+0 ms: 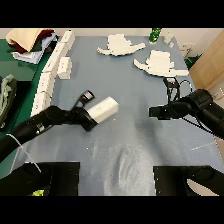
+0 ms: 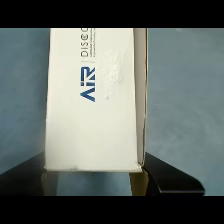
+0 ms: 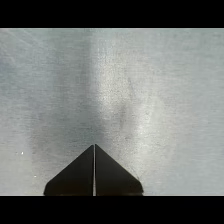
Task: Fold the box.
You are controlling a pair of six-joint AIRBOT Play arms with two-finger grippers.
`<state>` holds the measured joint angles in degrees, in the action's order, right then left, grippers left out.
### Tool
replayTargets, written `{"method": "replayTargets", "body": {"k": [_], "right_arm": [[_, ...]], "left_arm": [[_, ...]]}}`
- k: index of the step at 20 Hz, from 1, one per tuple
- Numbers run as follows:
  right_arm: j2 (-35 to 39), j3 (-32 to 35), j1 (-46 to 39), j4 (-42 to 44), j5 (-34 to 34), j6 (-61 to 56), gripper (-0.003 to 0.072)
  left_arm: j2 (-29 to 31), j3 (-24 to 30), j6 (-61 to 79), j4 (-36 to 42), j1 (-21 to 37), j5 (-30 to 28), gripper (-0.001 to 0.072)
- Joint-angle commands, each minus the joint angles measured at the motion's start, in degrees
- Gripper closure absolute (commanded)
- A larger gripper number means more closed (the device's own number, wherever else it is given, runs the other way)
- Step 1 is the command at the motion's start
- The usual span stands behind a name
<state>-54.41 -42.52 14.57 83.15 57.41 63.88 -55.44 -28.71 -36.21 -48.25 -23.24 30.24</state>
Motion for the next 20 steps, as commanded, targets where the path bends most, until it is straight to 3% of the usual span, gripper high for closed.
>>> {"method": "replayTargets", "body": {"k": [1,3,6,13,20], "right_arm": [[-0.09,-0.07,-0.07,-0.02,0.13,-0.24,0.0670],[-0.09,-0.07,-0.07,-0.02,0.13,-0.24,0.0670],[-0.09,-0.07,-0.07,-0.02,0.13,-0.24,0.0670],[-0.09,-0.07,-0.07,-0.02,0.13,-0.24,0.0670],[-0.09,-0.07,-0.07,-0.02,0.13,-0.24,0.0670]], "left_arm": [[-0.28,-3.52,-23.91,-12.02,15.78,-0.15,0.0237],[-4.59,-7.37,-23.89,-11.96,22.49,0.00,0.0238],[-12.13,-14.53,-23.85,-12.07,26.60,0.02,0.0238],[-30.12,-32.04,-23.89,-12.22,27.52,-0.07,0.0238],[-42.93,-47.65,-23.85,-12.26,27.52,1.64,0.0238]]}}
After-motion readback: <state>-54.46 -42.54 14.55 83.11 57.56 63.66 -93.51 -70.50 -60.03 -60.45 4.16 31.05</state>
